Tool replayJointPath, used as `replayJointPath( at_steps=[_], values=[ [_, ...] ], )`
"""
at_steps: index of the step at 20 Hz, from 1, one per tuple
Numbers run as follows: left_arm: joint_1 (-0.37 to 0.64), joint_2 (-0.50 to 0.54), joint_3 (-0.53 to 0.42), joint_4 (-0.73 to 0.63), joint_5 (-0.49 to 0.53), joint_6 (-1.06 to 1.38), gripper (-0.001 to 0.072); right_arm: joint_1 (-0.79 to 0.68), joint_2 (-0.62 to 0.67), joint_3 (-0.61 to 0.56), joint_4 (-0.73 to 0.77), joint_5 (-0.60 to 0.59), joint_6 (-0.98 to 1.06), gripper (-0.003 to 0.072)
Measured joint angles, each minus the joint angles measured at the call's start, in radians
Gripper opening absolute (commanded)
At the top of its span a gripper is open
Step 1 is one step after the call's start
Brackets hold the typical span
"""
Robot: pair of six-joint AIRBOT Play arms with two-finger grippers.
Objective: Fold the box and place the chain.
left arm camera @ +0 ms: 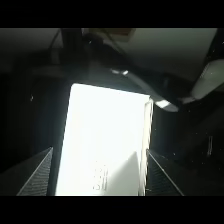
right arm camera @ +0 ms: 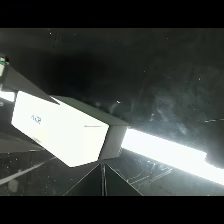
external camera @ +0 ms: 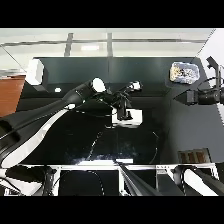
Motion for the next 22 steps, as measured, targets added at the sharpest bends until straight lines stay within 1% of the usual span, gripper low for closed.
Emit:
replayJointPath(
  at_steps=[6, 9, 13, 16, 22],
  values=[
    [-0.003, -0.020, 0.008, 0.015, -0.051, -0.025, 0.0708, 0.000, 0.000, -0.013, 0.000, -0.001, 0.000, 0.0015],
    [-0.003, -0.022, 0.014, 0.032, -0.061, -0.022, 0.0708, 0.000, 0.000, -0.022, -0.001, -0.002, 0.000, 0.0015],
    [-0.018, -0.022, 0.016, 0.071, -0.071, 0.051, 0.0708, 0.000, 0.000, -0.027, 0.000, -0.010, 0.000, 0.0015],
    [-0.045, -0.024, 0.017, 0.113, -0.048, 0.072, 0.0707, 0.000, 0.000, -0.027, 0.000, -0.013, 0.000, 0.0015],
    [-0.113, -0.046, 0.038, 0.174, 0.046, 0.018, 0.0707, 0.000, 0.000, -0.027, 0.001, -0.015, 0.000, 0.0015]
  ],
)
